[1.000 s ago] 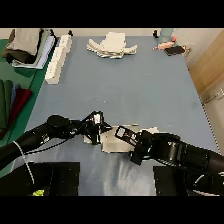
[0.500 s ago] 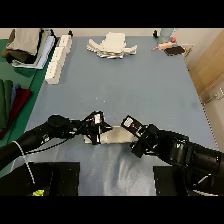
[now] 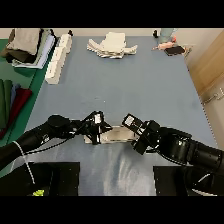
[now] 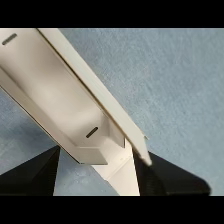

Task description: Fold the box.

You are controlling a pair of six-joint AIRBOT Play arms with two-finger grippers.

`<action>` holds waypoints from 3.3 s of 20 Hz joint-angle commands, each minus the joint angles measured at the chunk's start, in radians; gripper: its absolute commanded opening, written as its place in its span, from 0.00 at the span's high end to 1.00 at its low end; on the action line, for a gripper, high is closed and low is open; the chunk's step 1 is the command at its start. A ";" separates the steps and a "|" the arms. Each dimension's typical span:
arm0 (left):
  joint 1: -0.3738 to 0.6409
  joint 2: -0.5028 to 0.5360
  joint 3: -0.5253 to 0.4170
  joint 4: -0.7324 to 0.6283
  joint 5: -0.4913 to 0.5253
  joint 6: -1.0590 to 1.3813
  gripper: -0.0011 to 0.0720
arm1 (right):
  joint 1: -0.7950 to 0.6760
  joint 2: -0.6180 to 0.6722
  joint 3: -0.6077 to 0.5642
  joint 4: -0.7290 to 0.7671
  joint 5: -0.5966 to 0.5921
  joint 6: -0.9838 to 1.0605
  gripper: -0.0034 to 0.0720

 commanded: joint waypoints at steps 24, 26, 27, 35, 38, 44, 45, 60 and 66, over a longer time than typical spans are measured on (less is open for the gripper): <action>0.000 0.000 0.000 0.000 0.000 0.000 0.97 | -0.657 -0.258 -0.035 1.206 0.037 -1.606 0.00; 0.000 0.000 0.000 0.000 0.000 0.000 0.97 | -0.657 -0.258 -0.038 1.207 0.045 -1.606 0.00; 0.000 0.000 0.000 0.000 0.000 0.000 0.96 | -0.657 -0.258 -0.038 1.209 0.048 -1.605 0.00; 0.000 0.000 0.000 0.000 0.000 0.000 0.96 | -0.657 -0.258 -0.038 1.207 0.056 -1.595 0.00; 0.000 0.000 0.000 0.000 0.000 0.000 0.96 | -0.657 -0.257 -0.037 1.161 0.053 -1.512 0.00; 0.000 0.000 0.000 0.000 0.000 0.000 0.96 | -0.657 -0.259 -0.038 1.148 0.016 -1.553 0.00; 0.000 0.000 0.000 0.000 0.000 0.000 0.96 | -0.657 -0.259 -0.037 1.150 0.007 -1.581 0.00; 0.000 0.000 0.000 0.000 0.000 0.000 0.97 | -0.632 -0.225 -0.048 1.154 -0.076 -1.691 0.00; 0.000 0.000 0.000 0.000 0.000 0.000 0.96 | -0.632 -0.220 -0.048 1.153 -0.121 -1.688 0.00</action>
